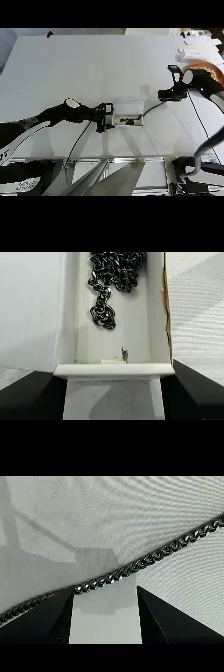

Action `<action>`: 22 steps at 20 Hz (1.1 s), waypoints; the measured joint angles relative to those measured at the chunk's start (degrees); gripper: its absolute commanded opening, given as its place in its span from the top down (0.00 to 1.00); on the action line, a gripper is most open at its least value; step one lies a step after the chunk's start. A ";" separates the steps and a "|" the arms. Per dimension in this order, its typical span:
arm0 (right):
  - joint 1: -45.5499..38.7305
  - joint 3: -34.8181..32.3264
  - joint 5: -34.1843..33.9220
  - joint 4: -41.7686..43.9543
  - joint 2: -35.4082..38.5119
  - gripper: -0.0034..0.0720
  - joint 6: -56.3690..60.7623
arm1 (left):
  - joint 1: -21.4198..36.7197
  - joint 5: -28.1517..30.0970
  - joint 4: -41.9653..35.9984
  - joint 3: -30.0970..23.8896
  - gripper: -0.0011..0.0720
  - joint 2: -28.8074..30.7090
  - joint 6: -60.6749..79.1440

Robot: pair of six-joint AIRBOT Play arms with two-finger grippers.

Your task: Fold the box and place the chain.

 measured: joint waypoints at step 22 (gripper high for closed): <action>0.04 -0.11 1.46 -1.75 -2.64 0.93 -0.15 | 0.00 0.00 0.00 0.00 0.64 0.00 0.00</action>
